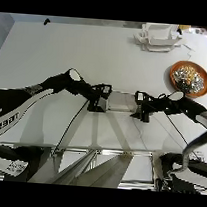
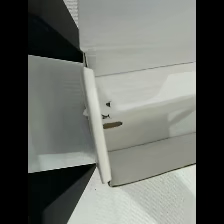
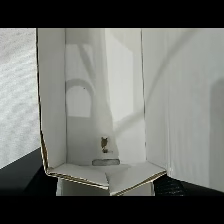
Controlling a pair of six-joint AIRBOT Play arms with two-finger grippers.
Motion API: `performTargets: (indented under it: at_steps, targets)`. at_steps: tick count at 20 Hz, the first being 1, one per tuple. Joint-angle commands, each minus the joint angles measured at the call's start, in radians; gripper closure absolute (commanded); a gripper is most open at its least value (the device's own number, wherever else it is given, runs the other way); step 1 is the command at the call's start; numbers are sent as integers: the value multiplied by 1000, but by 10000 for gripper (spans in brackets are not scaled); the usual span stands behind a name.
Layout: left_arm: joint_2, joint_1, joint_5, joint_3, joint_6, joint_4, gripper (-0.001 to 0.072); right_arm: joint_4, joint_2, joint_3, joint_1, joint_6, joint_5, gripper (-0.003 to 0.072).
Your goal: Fold the box and place the chain.
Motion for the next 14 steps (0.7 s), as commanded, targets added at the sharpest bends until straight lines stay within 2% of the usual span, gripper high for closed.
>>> performTargets:
  at_steps: [1, 6, 14]
  targets:
    - [6, -2, -10, -21, 42, -32, -8, 0, 1, 1, 0, 0, 0, 276]
    - [15, -3, 9, -62, 138, -141, -8, 0, 1, 1, 0, 0, 0, 276]
    - [-1, -14, 56, -71, 138, -178, 9, 0, 1, 1, 0, 0, 0, 276]
